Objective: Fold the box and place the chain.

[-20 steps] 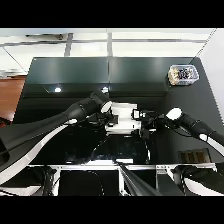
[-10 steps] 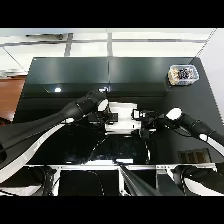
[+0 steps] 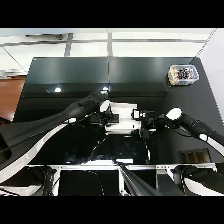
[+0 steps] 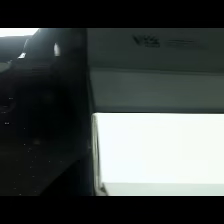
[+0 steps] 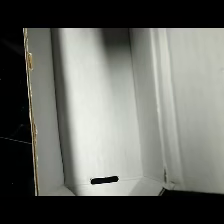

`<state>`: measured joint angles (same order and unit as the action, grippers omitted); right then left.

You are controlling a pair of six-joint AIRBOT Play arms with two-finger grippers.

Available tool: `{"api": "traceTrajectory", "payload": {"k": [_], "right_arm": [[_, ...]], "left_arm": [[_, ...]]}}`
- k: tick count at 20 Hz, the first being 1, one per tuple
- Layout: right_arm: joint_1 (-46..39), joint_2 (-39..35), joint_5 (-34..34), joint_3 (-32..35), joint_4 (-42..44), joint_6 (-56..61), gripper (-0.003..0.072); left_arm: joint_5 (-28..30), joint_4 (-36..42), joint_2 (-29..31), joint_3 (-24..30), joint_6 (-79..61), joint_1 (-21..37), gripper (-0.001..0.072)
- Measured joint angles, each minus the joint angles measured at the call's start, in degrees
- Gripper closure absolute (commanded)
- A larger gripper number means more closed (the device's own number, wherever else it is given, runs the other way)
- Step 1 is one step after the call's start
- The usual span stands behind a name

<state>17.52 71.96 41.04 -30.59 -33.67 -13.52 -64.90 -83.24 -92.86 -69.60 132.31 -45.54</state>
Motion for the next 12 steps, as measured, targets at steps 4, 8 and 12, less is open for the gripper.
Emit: {"api": "traceTrajectory", "payload": {"k": [4,8,12], "right_arm": [[0.0,0.0,0.0,0.0,0.0,0.0,0.0582],[0.0,0.0,0.0,0.0,0.0,0.1,0.0582],[0.0,0.0,0.0,0.0,0.0,0.0,0.0582]], "left_arm": [[0.1,0.1,-0.1,-0.4,0.4,0.0,0.0268],[0.0,0.2,-0.1,-1.2,0.3,0.0,0.0236],[-1.0,0.1,-0.6,-2.1,0.3,0.0,0.0498]]}}
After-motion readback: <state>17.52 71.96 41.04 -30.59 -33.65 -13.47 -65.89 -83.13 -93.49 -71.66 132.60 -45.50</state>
